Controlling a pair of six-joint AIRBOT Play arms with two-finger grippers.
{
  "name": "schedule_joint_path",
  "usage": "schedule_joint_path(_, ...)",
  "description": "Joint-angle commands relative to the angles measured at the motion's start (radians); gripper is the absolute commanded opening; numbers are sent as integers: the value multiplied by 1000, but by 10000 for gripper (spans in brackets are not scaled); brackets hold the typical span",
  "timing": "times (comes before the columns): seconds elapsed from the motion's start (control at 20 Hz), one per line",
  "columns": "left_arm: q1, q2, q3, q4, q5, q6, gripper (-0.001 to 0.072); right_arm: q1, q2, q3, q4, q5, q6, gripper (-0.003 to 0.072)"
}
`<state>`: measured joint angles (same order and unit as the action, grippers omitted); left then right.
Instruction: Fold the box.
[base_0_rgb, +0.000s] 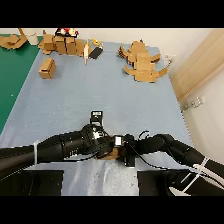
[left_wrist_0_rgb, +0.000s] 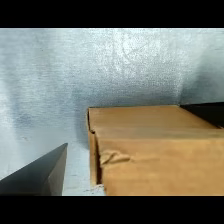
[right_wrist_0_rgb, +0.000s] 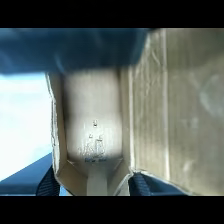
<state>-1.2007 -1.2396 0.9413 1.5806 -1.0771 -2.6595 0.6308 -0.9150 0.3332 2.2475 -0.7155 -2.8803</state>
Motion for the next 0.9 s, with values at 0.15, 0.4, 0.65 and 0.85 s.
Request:
schedule_joint_path(0.15, -1, 82, 1, 22, -52, 0, 510, 0, 0, 0, 0, 0, 0, 435)
schedule_joint_path(0.4, -1, 109, 1, 51, -247, 12, 3, 0, 0, 0, 0, 0, 0, 435)
schedule_joint_path(0.65, 4, 186, -55, 96, -170, 230, 10, 0, 0, 0, 0, 0, 0, 436)
schedule_joint_path(0.85, 159, 436, -271, -99, 73, 639, 10, 0, 0, 0, 0, 0, 0, 436)
